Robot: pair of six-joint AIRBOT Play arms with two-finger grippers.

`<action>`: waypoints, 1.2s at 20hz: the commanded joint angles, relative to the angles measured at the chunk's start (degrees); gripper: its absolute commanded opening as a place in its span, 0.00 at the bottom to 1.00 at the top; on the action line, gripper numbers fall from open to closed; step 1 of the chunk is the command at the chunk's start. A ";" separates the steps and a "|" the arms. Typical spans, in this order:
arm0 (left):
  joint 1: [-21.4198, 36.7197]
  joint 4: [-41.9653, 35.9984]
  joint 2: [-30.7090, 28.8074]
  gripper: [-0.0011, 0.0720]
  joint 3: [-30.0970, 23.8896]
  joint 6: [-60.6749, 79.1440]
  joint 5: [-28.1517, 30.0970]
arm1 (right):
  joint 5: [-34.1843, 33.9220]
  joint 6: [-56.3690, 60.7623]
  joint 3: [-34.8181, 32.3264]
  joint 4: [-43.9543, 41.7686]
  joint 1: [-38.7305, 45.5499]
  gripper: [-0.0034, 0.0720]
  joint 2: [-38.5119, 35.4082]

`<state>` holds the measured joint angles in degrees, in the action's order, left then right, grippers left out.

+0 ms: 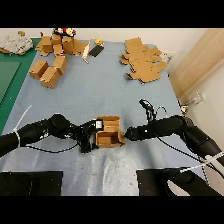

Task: Fold the box.

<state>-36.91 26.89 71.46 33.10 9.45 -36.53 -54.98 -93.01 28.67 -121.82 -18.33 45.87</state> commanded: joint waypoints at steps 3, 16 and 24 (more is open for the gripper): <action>0.04 0.02 -0.02 0.62 0.04 0.00 0.00 | 0.00 0.00 0.17 -3.19 0.00 0.46 -0.09; 0.04 0.02 -0.02 0.62 0.04 0.00 0.00 | -2.40 27.67 10.16 25.33 -17.42 0.71 9.27; 0.04 0.02 -0.04 0.62 0.04 0.00 0.00 | -8.00 38.23 16.55 30.01 -24.65 0.71 19.10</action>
<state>-36.91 26.87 71.46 33.10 9.45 -36.53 -60.97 -59.64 43.24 -94.37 -40.56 61.63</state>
